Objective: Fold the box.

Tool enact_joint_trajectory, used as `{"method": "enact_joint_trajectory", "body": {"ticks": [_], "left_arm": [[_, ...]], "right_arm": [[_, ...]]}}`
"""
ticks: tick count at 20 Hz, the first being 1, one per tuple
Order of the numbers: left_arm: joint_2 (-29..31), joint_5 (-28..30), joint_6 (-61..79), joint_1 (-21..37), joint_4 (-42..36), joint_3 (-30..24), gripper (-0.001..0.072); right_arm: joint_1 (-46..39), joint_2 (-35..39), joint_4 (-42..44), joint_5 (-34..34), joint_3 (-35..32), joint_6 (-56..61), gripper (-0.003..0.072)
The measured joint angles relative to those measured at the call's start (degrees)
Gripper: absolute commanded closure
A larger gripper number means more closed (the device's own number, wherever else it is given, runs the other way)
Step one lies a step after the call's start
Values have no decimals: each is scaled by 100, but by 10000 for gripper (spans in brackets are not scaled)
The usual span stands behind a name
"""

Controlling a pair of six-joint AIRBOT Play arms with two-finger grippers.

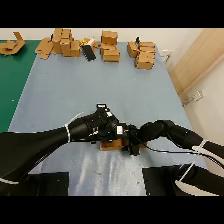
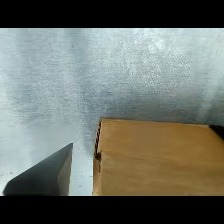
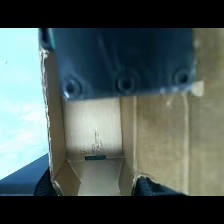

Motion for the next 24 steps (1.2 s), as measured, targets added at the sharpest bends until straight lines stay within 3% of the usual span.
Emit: {"method": "enact_joint_trajectory", "body": {"ticks": [2,4,6,17,18,19,24], "left_arm": [[-85,74,-2,-76,-37,11,418],[-129,103,-4,-114,-50,11,486],[-151,92,-9,-140,-28,11,694],[-175,118,35,-168,-76,15,692],[-173,118,39,-168,-92,15,599],[-175,136,85,-168,-116,13,367],[-168,142,142,-168,-197,15,343]], "right_arm": [[0,0,-2,-2,0,-2,173],[0,0,-2,-2,0,-7,173],[0,0,-7,-2,0,-11,173],[-4,0,-4,-17,-2,-2,173],[-4,0,-4,-15,-2,-2,173],[-4,0,-7,-13,-2,-11,173],[-2,0,4,0,-2,-24,173]]}}
